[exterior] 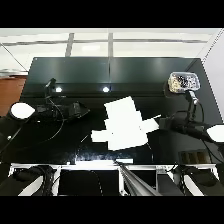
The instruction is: Fold the box and place the chain.
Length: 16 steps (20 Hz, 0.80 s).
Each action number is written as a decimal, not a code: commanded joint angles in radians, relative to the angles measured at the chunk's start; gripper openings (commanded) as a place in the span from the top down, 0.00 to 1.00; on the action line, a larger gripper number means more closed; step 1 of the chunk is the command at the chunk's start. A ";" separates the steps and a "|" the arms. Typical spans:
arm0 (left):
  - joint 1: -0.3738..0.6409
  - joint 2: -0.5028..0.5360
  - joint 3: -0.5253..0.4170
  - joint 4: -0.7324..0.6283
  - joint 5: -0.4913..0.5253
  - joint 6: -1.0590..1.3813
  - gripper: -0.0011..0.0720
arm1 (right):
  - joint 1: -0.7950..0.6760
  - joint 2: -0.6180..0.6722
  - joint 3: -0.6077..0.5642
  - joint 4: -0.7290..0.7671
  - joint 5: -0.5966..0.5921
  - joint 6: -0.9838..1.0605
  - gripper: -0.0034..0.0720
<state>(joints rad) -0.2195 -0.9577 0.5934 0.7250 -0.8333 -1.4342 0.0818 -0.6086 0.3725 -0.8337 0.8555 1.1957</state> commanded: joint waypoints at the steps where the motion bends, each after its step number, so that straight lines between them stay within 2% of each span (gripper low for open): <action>1: -0.043 -0.080 0.000 -0.087 -0.042 0.085 0.03 | 0.088 0.023 -0.026 0.026 -0.034 -0.002 0.92; 5: -0.143 -0.183 0.000 -0.138 -0.045 0.207 0.03 | 0.136 0.023 -0.026 0.031 -0.060 0.000 0.92; 8: -0.152 -0.291 0.000 -0.327 -0.119 0.415 0.03 | 0.137 0.023 -0.026 0.040 -0.067 0.000 0.92; 10: -0.152 -0.353 0.000 -0.406 -0.126 0.508 0.03 | 0.137 0.023 -0.026 0.041 -0.066 0.000 0.92; 13: -0.140 -0.412 0.000 -0.421 -0.122 0.553 0.03 | 0.137 0.023 -0.026 0.047 -0.063 0.000 0.92; 16: -0.116 -0.423 0.000 -0.421 -0.158 0.590 0.03 | 0.137 0.023 -0.026 0.048 -0.056 0.000 0.92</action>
